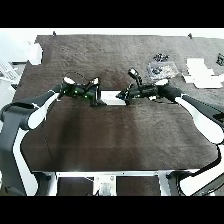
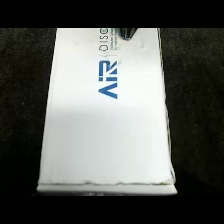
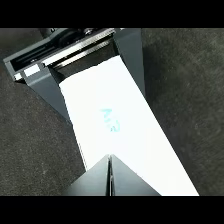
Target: Fold the box and place the chain.
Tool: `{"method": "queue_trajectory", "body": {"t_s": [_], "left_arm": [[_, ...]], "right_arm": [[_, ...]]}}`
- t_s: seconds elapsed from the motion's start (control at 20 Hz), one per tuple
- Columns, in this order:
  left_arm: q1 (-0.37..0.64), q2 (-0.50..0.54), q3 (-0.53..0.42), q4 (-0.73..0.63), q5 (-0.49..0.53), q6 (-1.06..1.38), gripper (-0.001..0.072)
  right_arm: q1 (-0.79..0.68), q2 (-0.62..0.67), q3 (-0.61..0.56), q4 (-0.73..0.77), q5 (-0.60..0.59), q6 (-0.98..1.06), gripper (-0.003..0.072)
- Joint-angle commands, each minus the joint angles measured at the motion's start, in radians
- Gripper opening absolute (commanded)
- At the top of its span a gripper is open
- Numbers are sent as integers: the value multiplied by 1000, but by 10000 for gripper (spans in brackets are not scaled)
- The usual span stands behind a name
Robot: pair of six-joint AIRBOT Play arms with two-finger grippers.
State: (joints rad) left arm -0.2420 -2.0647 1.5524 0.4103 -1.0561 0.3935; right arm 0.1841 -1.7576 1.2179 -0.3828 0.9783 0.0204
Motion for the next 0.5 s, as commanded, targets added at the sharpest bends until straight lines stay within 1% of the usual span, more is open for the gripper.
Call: {"method": "queue_trajectory", "body": {"t_s": [0.0, 0.05, 0.2, 0.3, 0.45], "left_arm": [[-1, 0, 0, 0, 0, 0, 417], [-1, 0, 0, 0, 0, 0, 417], [-1, 0, 0, 0, 0, 0, 417], [-1, 0, 0, 0, 0, 0, 416], [-1, 0, 0, 0, 0, 0, 416]], "right_arm": [[20, -7, -5, -110, -21, 64, 15], [23, -7, -5, -135, -21, 78, 14], [21, 19, -4, -121, -21, 81, 14], [19, 90, -3, -69, -21, 72, 14], [6, 242, -2, -30, -21, 74, 14]]}}
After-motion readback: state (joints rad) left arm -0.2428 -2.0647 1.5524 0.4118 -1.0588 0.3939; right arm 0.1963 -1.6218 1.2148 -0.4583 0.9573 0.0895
